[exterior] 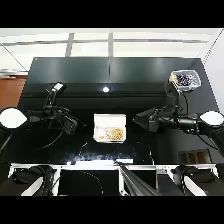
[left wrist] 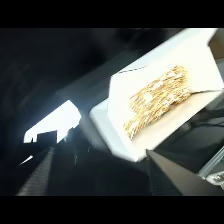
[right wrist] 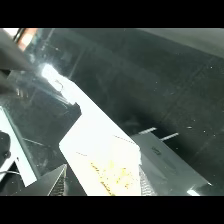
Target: Fold the box and place the chain.
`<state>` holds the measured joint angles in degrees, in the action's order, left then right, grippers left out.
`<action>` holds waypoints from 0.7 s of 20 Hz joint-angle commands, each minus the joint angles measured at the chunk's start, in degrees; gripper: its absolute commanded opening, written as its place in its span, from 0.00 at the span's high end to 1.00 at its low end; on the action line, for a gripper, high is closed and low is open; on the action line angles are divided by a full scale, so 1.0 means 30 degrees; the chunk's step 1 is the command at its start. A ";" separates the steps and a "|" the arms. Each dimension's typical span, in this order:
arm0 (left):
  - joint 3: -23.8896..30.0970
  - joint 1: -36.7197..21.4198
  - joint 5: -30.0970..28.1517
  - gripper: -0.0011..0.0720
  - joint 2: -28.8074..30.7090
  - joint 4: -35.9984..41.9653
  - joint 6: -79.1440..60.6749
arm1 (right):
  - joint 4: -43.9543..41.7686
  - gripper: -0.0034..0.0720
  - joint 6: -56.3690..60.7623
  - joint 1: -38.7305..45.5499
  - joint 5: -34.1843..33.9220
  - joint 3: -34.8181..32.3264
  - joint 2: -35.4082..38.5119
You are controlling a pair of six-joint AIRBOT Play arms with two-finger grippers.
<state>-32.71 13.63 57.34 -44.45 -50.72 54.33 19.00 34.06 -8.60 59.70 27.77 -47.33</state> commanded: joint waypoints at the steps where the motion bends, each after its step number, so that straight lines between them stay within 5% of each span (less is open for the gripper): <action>1: 0.2477 -0.1785 -0.1821 0.02 -0.0539 0.5078 -1.2852 | 0.0474 0.27 0.0007 0.0007 -0.0204 0.0007 0.0015; 7: 0.2492 -0.0831 -0.3031 0.02 -0.3177 0.5064 -2.4086 | 0.0554 0.27 0.0000 0.0007 -0.1093 0.0007 0.0015; 14: 0.2499 0.2747 -0.2339 0.02 -0.5923 0.5661 -2.4713 | 0.0546 0.27 0.0000 0.0007 -0.1639 0.0007 0.0015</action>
<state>-25.28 18.50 49.82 -59.53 -35.11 -17.04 20.62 34.06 -8.60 55.42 27.77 -47.33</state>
